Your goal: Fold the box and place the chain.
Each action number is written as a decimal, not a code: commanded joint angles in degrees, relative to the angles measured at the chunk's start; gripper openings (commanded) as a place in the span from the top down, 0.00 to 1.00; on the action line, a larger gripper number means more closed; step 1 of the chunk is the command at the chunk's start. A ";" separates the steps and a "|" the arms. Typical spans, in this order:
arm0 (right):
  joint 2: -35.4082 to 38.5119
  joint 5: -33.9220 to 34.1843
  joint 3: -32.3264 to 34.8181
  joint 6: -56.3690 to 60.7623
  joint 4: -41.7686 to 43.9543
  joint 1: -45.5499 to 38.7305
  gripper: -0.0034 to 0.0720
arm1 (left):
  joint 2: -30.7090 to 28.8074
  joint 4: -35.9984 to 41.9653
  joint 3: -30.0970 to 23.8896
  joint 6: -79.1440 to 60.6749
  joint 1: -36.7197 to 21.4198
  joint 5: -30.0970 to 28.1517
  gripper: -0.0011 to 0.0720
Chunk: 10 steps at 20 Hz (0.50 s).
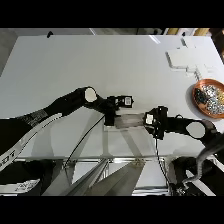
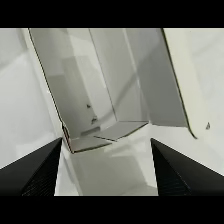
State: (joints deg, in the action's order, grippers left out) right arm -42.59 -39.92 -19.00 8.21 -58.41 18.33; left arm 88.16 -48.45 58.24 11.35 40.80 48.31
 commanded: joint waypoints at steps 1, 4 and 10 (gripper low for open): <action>-0.83 -3.69 -0.09 -10.71 7.23 -4.79 0.16 | -0.04 -0.02 0.00 0.02 0.02 -0.07 0.97; -2.49 -4.33 -0.11 -16.72 12.83 -8.28 0.09 | -0.04 -0.04 -0.02 0.02 0.02 -0.07 0.97; -8.22 -6.54 -0.15 -23.61 18.08 -9.88 0.09 | -0.02 -0.02 -0.02 0.02 0.02 -0.07 0.97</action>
